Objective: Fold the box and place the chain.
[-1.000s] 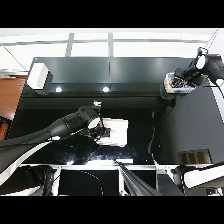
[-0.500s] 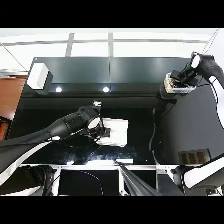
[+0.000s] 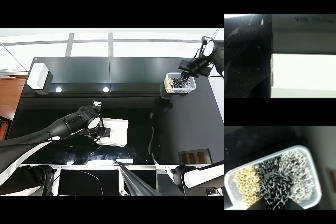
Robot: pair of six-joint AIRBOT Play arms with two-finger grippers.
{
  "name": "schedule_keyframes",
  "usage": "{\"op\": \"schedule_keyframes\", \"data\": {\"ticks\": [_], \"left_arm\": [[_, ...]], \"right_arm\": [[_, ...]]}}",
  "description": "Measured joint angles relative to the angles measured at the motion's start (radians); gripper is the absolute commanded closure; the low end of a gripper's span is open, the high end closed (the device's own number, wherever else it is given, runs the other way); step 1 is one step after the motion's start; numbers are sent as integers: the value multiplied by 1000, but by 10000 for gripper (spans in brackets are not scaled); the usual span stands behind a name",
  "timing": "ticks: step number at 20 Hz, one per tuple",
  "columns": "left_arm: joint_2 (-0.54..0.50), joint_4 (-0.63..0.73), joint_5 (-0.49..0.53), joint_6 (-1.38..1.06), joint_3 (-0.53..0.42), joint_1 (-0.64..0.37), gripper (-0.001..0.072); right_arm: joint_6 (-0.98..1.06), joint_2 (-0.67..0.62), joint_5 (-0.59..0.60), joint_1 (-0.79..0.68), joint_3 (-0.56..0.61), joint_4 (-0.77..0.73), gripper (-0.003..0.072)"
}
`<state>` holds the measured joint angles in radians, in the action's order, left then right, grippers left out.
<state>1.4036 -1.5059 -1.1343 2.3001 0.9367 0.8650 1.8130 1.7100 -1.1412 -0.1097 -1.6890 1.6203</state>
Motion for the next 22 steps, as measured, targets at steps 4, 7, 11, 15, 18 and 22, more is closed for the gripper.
{"op": "schedule_keyframes", "data": {"ticks": [4,7,11,15,18,22], "left_arm": [[0,0,0,0,0,0,684],[0,0,0,0,0,0,684],[0,0,0,0,0,0,684],[0,0,0,0,0,0,684],[0,0,0,0,0,0,684],[0,0,0,0,0,0,684]], "right_arm": [[-85,-102,-6,0,-23,-12,678],[-178,-218,-13,5,-29,-50,680],[-251,-353,-7,10,-31,-79,679],[-348,-459,-179,23,-14,-208,679],[-413,-558,-309,85,93,-285,679],[-498,-694,-403,218,337,-405,679]]}}
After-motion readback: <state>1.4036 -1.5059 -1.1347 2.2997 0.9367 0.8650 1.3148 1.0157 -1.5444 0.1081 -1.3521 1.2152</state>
